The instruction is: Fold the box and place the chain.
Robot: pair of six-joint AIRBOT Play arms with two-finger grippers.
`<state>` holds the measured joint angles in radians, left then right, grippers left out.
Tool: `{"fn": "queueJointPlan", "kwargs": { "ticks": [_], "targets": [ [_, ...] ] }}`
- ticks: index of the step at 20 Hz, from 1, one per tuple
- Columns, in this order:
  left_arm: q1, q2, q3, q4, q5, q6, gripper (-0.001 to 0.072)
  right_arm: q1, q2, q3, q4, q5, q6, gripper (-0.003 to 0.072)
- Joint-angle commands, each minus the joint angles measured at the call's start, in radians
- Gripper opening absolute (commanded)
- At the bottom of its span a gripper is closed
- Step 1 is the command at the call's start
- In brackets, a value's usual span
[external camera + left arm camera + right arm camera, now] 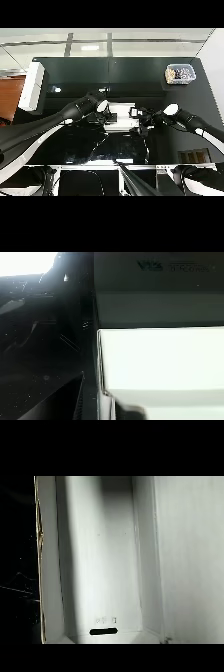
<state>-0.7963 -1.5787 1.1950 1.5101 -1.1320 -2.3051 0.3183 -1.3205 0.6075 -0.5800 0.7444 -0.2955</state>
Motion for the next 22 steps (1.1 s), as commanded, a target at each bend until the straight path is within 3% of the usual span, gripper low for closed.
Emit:
{"fn": "queueJointPlan", "kwargs": {
  "ticks": [1, 7, 10, 11, 16, 17, 18, 19, 22],
  "targets": [
    [-0.001, -0.005, 0.002, 0.008, 0.005, -0.018, 0.0219, 0.000, 0.000, 0.001, 0.000, 0.000, 0.000, 0.0243],
    [-0.001, -0.013, 0.002, 0.008, 0.005, -0.024, 0.0218, 0.000, 0.000, 0.001, 0.000, 0.000, 0.000, 0.0244],
    [-0.003, -0.013, 0.002, 0.008, 0.006, -0.040, 0.0119, 0.000, 0.000, 0.001, 0.000, 0.000, 0.000, 0.0244],
    [-0.003, -0.013, 0.002, 0.008, 0.006, -0.041, 0.0042, 0.000, 0.000, 0.001, 0.000, 0.000, 0.000, 0.0244],
    [-0.003, -0.013, 0.003, 0.006, 0.006, -0.041, 0.0030, 0.000, 0.000, 0.001, 0.000, 0.000, 0.000, 0.0244],
    [-0.003, -0.013, 0.006, -0.002, 0.013, -0.041, 0.0099, 0.000, 0.000, 0.001, 0.000, 0.000, 0.000, 0.0244],
    [-0.003, -0.013, 0.011, -0.001, 0.020, -0.041, 0.0273, 0.000, 0.000, 0.001, 0.000, 0.000, 0.000, 0.0244],
    [-0.003, -0.013, 0.018, -0.001, 0.024, -0.041, 0.0318, 0.000, 0.000, 0.001, 0.000, 0.000, 0.000, 0.0244],
    [-0.003, -0.013, 0.028, 0.005, 0.014, -0.039, 0.0318, 0.000, 0.000, 0.001, 0.000, 0.000, 0.000, 0.0244]
  ]
}}
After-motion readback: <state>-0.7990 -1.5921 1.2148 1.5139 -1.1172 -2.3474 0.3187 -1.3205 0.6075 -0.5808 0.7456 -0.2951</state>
